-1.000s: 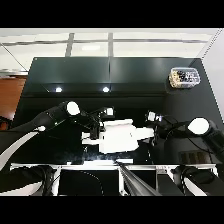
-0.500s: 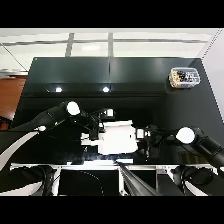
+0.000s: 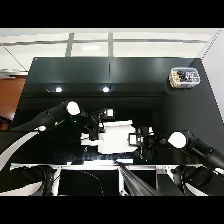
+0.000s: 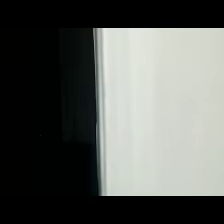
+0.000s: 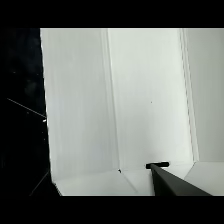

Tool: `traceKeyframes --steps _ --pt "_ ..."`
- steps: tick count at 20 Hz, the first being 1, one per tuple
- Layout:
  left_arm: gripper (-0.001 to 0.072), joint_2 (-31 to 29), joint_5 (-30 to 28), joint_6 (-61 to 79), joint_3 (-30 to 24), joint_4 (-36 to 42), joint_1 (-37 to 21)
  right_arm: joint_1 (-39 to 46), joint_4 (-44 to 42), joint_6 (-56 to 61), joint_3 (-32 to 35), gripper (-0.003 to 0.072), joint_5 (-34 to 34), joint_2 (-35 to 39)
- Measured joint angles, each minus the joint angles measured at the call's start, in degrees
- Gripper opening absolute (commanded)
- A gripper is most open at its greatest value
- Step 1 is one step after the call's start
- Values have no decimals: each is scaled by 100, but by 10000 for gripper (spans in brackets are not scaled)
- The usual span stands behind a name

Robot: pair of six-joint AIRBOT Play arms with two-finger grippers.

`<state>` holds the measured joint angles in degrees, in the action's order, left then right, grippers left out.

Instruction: Fold the box and place the chain.

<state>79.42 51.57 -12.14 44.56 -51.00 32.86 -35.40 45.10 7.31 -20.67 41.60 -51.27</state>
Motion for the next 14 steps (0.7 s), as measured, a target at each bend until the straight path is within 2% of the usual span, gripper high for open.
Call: traceKeyframes --steps 7,14 --pt "31 0 -2 0 0 4 0 -15 -66 330 -216 704 -376 28" --pt "31 0 4 -4 0 9 0 402 155 520 -566 704 -428 68"
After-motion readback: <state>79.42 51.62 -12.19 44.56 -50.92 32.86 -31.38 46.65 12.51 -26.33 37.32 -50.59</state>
